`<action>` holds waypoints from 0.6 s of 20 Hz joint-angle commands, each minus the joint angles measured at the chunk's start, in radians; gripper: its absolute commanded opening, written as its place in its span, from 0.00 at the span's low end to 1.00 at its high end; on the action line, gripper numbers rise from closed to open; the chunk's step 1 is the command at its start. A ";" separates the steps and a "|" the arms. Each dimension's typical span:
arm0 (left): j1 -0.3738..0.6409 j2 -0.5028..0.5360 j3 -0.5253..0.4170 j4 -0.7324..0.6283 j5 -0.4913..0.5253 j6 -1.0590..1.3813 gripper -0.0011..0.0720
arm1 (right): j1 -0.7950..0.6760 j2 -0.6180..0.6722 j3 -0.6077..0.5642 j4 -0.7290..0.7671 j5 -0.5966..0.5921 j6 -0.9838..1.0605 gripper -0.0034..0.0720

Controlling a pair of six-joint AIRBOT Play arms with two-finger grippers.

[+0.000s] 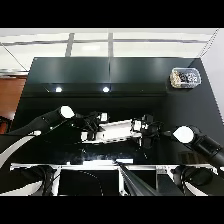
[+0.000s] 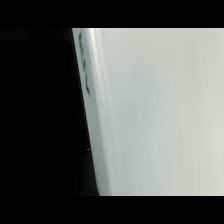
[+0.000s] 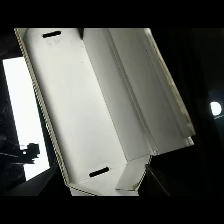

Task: Fold the box and place the chain.

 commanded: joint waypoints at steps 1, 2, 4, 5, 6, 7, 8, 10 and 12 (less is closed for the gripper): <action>0.000 0.000 0.000 0.000 0.000 0.003 0.05 | -0.006 -0.012 0.002 0.047 -0.002 -0.035 0.85; 0.000 0.000 0.000 0.000 0.000 0.003 0.05 | -0.006 -0.022 0.002 0.064 -0.004 -0.043 0.85; 0.000 0.000 0.000 0.000 0.000 0.003 0.05 | -0.006 -0.048 0.009 0.082 -0.009 -0.048 0.85; 0.000 0.000 0.000 0.000 0.000 0.003 0.05 | -0.006 -0.057 0.016 0.082 -0.008 -0.050 0.85; 0.000 0.000 0.000 0.000 0.000 0.003 0.05 | -0.006 -0.063 0.023 0.082 -0.010 -0.057 0.85; 0.000 0.000 0.000 0.000 0.000 0.003 0.05 | -0.006 -0.065 0.027 0.082 -0.011 -0.057 0.85; 0.000 0.000 0.000 0.000 0.000 0.003 0.05 | -0.013 -0.065 0.030 0.084 -0.009 -0.057 0.85; 0.000 0.000 0.000 0.000 0.000 0.003 0.05 | -0.039 -0.065 0.030 0.086 -0.001 -0.057 0.85; 0.000 0.000 0.000 0.000 0.000 0.003 0.05 | -0.071 -0.065 0.036 0.090 0.018 -0.075 0.85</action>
